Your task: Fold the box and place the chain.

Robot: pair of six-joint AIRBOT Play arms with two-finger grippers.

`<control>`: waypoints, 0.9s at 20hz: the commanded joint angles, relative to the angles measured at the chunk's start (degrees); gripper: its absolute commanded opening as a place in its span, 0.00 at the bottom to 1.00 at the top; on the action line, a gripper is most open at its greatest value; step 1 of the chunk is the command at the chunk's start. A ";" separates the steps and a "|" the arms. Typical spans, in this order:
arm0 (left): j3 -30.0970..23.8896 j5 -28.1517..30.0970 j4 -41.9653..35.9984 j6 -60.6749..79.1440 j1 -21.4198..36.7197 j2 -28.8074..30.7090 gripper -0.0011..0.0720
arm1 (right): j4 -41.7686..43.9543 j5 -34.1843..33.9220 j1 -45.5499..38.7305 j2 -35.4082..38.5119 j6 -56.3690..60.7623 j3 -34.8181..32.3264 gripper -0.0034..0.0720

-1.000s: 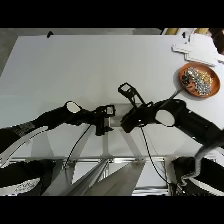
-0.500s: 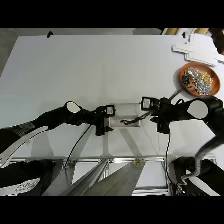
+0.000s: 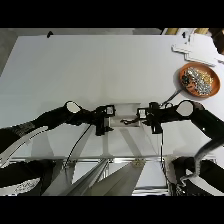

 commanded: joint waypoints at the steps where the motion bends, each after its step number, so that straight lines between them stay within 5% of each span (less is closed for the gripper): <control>1: 0.00 0.02 0.00 0.00 -0.02 -0.02 0.36 | 6.05 -1.31 -0.09 -1.86 -4.63 -0.24 0.26; 5: 0.00 0.02 0.00 0.00 -0.02 -0.02 0.36 | 6.03 1.31 -0.09 -1.84 -4.59 -0.28 0.25; 8: 0.00 0.02 0.00 0.00 0.00 -0.02 0.36 | 6.05 1.38 -0.09 -1.84 -4.15 -0.28 0.07; 18: 0.00 0.02 0.00 0.00 0.00 -0.02 0.36 | 1.68 1.40 -0.09 2.21 2.91 -0.31 0.07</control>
